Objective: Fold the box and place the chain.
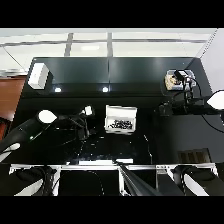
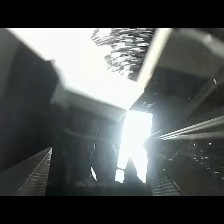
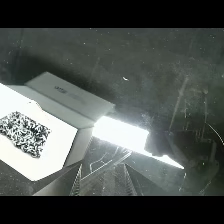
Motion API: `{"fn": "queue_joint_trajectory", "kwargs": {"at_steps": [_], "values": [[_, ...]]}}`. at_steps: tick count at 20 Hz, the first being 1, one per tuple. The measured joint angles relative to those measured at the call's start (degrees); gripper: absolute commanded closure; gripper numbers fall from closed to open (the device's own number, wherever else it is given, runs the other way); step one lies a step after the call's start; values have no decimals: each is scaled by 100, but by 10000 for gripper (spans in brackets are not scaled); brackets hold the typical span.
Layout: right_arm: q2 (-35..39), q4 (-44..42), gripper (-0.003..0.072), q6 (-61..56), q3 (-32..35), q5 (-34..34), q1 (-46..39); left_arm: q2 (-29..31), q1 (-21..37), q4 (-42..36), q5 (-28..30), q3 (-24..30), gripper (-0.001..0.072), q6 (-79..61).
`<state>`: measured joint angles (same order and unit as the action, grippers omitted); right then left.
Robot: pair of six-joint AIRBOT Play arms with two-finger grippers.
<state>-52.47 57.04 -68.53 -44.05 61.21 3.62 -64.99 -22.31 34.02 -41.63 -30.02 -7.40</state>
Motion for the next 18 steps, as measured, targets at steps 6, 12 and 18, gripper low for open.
{"fn": "queue_joint_trajectory", "kwargs": {"at_steps": [6,12,18], "values": [[0,0,387,-31,0,2,-2,-933,37,-527,-369,-632,1,-1311],[0,2,386,-28,0,2,-2,-1213,-24,-671,-446,-780,1,-1705],[0,2,385,-26,0,2,0,-1272,-85,-636,-393,-800,0,-1773]]}}
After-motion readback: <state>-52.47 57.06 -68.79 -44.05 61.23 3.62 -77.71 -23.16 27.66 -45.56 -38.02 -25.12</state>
